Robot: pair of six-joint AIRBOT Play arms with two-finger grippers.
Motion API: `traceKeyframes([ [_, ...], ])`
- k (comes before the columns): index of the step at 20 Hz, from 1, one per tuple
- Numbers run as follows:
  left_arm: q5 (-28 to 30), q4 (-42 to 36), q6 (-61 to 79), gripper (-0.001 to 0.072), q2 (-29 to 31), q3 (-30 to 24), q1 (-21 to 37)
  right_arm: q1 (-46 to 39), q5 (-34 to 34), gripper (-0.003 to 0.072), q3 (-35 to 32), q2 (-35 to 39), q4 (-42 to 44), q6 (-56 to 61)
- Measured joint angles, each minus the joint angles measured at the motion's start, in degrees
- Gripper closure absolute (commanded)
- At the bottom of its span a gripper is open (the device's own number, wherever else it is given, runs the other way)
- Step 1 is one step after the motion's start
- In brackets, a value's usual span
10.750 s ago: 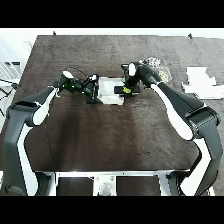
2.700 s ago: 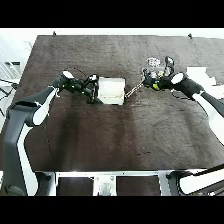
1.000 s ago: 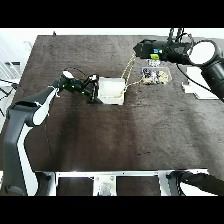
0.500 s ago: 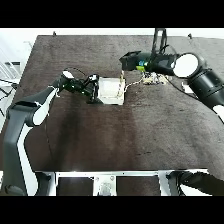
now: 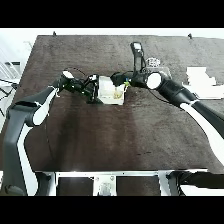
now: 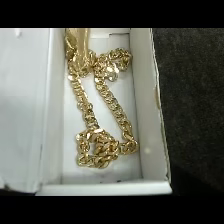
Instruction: Fold the box and place the chain.
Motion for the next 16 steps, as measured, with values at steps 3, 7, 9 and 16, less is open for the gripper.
traceKeyframes([
  [3, 0.0, 0.0, 0.0, 0.0229, 0.0, 0.0, 0.0, -1.2, 0.4, 0.0139, -0.1, -1.5, -0.7, 0.0],
  [7, 0.0, 0.0, 0.0, 0.0229, 0.0, 0.0, 0.0, -7.8, 3.3, 0.0139, -0.9, -1.1, -2.8, 1.4],
  [9, 0.0, 0.0, 0.0, 0.0229, 0.0, 0.0, 0.0, -12.3, 3.5, 0.0168, -1.5, -1.4, -3.1, 4.3],
  [16, 0.0, 0.0, 0.0, 0.0229, 0.0, 0.0, 0.0, -19.1, -9.6, 0.0289, -2.1, -4.9, -0.3, 8.5],
])
